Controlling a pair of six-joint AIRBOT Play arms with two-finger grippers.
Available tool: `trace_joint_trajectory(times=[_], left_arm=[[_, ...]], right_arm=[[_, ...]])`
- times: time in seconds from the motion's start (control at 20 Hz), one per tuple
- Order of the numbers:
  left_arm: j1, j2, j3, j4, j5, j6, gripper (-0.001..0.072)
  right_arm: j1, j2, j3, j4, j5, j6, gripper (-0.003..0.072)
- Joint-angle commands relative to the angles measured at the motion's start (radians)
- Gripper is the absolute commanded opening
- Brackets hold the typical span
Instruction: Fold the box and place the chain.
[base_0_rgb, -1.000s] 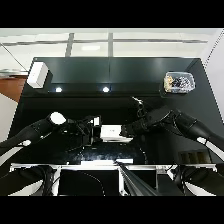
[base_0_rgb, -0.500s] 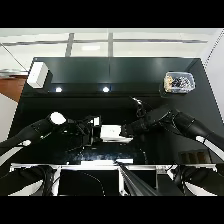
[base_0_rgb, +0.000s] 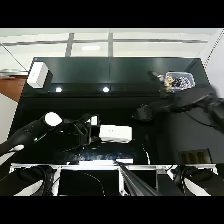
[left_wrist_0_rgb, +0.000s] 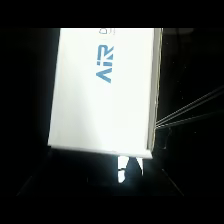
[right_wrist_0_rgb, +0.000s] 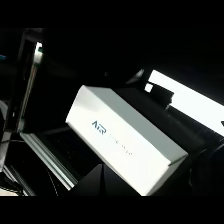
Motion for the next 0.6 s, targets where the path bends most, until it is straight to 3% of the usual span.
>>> trace_joint_trajectory(times=[0.0,0.15,0.25,0.4,0.55], left_arm=[[0.028,0.119,0.001,0.136,-0.014,-0.194,0.0710],[0.061,0.217,0.031,0.184,-0.137,-0.328,0.0710],[0.052,0.229,0.078,0.184,-0.210,-0.366,0.0710],[-0.015,0.172,0.133,0.183,-0.168,-0.379,0.0709],[-0.107,0.046,0.165,0.186,-0.098,-0.379,0.0709]], right_arm=[[-0.180,0.090,0.036,-0.049,-0.093,-0.007,0.0024],[-0.270,0.095,0.036,-0.053,-0.114,-0.041,0.0024],[-0.290,0.095,0.036,-0.054,-0.097,-0.052,0.0024],[-0.289,0.095,0.035,-0.059,-0.064,-0.052,0.0024],[-0.289,0.095,0.035,-0.109,-0.066,-0.051,0.0024]])
